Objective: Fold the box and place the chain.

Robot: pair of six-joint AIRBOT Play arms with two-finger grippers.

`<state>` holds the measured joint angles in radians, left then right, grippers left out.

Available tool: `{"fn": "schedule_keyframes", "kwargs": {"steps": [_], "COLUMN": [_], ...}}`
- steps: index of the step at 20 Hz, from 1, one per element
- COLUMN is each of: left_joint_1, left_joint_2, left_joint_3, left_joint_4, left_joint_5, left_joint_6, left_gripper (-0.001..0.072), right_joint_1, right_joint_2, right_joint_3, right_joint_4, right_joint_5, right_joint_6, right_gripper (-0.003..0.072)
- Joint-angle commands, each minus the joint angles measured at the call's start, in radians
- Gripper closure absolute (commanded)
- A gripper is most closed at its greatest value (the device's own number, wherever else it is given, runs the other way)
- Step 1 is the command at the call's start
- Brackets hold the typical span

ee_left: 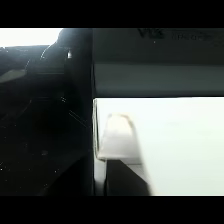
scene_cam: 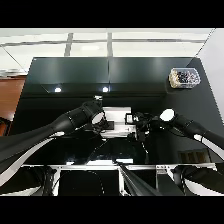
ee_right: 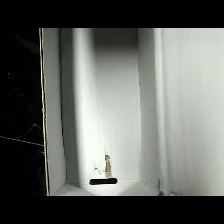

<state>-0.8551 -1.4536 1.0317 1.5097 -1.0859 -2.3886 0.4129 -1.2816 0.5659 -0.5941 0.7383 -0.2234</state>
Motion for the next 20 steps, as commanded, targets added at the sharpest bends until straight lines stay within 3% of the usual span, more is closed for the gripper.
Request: {"fn": "schedule_keyframes", "kwargs": {"steps": [1, 2, 3, 8, 11, 13, 15, 16, 17, 20], "left_joint_1": [0.000, 0.000, 0.000, 0.000, 0.000, 0.000, 0.000, 0.000, 0.000, 0.000], "left_joint_2": [-0.001, -0.001, -0.001, -0.001, -0.001, -0.001, -0.001, -0.001, -0.001, -0.001], "left_joint_3": [0.003, 0.003, 0.003, 0.003, 0.003, 0.003, 0.003, 0.003, 0.003, 0.003], "left_joint_4": [0.002, 0.001, 0.001, 0.000, 0.000, 0.000, 0.000, 0.000, 0.000, -0.005], "left_joint_5": [-0.021, -0.021, -0.019, -0.046, -0.046, -0.046, -0.044, -0.045, -0.044, -0.042], "left_joint_6": [0.002, 0.002, 0.002, 0.006, 0.006, 0.006, 0.006, 0.006, 0.006, 0.006], "left_gripper": [0.0683, 0.0683, 0.0683, 0.0683, 0.0683, 0.0683, 0.0682, 0.0682, 0.0683, 0.0682], "right_joint_1": [0.001, 0.001, 0.000, 0.000, 0.000, 0.000, 0.000, 0.000, 0.000, 0.001], "right_joint_2": [0.000, 0.004, 0.016, 0.141, 0.144, 0.144, 0.144, 0.144, 0.144, 0.142], "right_joint_3": [-0.001, -0.001, 0.000, 0.006, 0.006, 0.006, 0.006, 0.006, 0.006, 0.006], "right_joint_4": [-0.001, -0.002, -0.009, -0.172, -0.190, -0.189, -0.185, -0.173, -0.159, -0.065], "right_joint_5": [0.007, 0.003, 0.002, 0.040, 0.036, 0.036, 0.044, 0.047, 0.047, 0.064], "right_joint_6": [0.014, 0.030, 0.037, 0.127, 0.126, 0.126, 0.126, 0.127, 0.127, 0.127], "right_gripper": [0.0518, 0.0217, -0.0002, 0.0000, 0.0013, 0.0199, 0.0265, 0.0409, 0.0501, 0.0500]}}
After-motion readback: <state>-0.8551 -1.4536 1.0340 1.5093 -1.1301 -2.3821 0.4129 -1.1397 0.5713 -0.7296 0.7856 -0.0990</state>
